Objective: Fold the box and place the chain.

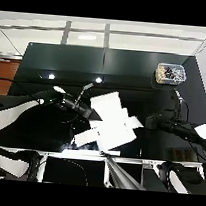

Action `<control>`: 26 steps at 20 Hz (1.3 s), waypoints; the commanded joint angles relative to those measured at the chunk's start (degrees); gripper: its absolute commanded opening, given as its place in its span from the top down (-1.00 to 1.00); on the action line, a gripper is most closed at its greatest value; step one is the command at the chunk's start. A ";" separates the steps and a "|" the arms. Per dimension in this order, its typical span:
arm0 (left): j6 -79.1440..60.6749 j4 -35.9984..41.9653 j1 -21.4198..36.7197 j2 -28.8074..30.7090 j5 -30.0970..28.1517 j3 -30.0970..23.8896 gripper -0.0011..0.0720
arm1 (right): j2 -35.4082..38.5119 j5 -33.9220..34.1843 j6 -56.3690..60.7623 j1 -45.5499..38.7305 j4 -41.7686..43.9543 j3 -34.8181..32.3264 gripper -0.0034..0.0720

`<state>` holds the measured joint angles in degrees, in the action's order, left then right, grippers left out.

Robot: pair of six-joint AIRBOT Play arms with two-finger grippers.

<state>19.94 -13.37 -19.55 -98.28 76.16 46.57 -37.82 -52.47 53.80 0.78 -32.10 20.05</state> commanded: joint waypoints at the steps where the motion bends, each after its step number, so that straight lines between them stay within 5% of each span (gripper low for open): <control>1: -2.01 -5.81 0.02 -0.55 4.72 2.08 0.89 | 0.04 -3.21 -0.02 -2.16 -5.49 2.75 -0.93; 5: -1.90 -14.88 -2.73 2.99 1.79 3.72 0.91 | 0.04 -14.01 -12.85 -2.32 -13.92 9.18 -0.93; 11: -17.51 -12.94 -9.40 19.30 -30.08 -4.33 0.89 | 0.04 -15.63 -19.06 3.48 -22.36 6.86 -0.93; 14: -20.81 -23.80 -10.91 19.47 -26.23 -6.10 0.89 | 0.04 -9.16 -24.15 9.64 -22.36 4.00 -0.93; 18: -19.56 -23.80 -11.69 19.47 -28.81 -7.65 0.90 | -0.07 -0.33 -31.34 18.95 -22.40 0.39 -0.93; 26: -19.74 -23.67 -11.67 19.47 -30.95 -7.54 0.89 | -4.52 2.23 -37.09 30.40 -22.95 -2.01 -0.93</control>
